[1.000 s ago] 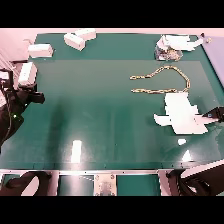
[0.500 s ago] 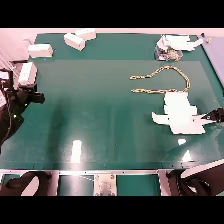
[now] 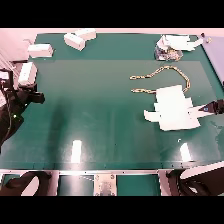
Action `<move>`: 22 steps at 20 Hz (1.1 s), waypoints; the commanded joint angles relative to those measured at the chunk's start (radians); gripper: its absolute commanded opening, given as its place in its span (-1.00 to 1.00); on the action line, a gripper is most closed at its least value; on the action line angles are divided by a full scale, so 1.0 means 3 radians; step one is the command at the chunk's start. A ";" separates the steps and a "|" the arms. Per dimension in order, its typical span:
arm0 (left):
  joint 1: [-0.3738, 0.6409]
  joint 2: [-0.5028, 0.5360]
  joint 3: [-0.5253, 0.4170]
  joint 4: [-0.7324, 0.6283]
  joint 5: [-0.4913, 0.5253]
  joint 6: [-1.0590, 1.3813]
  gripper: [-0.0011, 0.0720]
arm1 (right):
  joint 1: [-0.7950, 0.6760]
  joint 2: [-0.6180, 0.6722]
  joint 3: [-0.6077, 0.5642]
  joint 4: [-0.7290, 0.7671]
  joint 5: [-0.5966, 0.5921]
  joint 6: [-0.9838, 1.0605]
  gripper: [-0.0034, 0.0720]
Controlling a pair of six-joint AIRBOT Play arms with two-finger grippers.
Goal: Fold the box and place the chain.
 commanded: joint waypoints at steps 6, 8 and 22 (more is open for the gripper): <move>0.0004 0.0003 0.0004 0.0000 0.0000 0.0000 -0.92 | 0.0632 0.0823 -0.0678 0.2139 -0.0005 -0.0210 -0.90; 0.0004 0.0003 0.0004 0.0000 0.0000 0.0000 -0.92 | 0.0858 0.0988 -0.0694 0.2717 -0.0019 -0.0364 -0.91; 0.0004 0.0003 0.0004 0.0000 0.0001 0.0000 -0.92 | 0.2664 0.1308 -0.1456 0.2881 -0.1074 0.0017 -0.91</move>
